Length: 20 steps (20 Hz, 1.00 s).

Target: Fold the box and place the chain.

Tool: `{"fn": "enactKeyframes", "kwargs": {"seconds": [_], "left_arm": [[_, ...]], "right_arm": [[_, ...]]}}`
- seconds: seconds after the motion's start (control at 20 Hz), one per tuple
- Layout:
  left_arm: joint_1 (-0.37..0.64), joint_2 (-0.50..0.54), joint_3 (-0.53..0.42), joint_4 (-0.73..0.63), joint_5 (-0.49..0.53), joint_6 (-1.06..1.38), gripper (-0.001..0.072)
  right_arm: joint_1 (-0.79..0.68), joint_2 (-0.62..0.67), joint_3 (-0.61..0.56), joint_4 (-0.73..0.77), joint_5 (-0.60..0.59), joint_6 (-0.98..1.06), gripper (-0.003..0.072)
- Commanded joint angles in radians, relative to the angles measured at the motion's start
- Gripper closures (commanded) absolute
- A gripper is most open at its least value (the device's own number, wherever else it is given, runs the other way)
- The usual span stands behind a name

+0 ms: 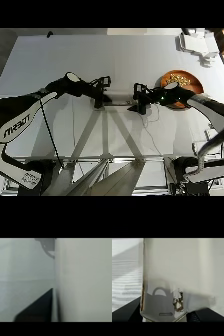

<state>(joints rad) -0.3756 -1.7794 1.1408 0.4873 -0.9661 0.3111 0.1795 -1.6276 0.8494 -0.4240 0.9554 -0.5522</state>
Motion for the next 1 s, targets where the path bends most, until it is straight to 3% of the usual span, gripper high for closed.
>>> {"fn": "enactKeyframes", "kwargs": {"seconds": [0.0,0.4,0.7,0.85,0.9,0.95], "left_arm": [[0.001,0.005,0.000,-0.001,-0.010,0.003,0.0483],[0.046,0.068,0.000,0.044,-0.036,-0.001,0.0484],[0.090,0.177,0.000,0.343,-0.061,-0.191,0.0497],[0.103,0.240,0.000,0.420,-0.141,-0.258,0.0505],[0.103,0.257,0.000,0.418,-0.179,-0.277,0.0560],[0.100,0.268,0.000,0.407,-0.229,-0.297,0.0695]], "right_arm": [[0.000,0.000,0.000,0.002,-0.003,0.002,0.0291],[0.000,0.000,0.000,0.002,-0.003,0.002,0.0291],[0.000,0.000,0.000,0.002,-0.003,0.002,0.0291],[0.000,0.000,0.000,0.002,-0.002,0.002,0.0291],[0.000,0.000,0.000,0.002,-0.002,0.002,0.0291],[0.000,0.000,0.000,0.002,-0.002,0.002,0.0291]]}}
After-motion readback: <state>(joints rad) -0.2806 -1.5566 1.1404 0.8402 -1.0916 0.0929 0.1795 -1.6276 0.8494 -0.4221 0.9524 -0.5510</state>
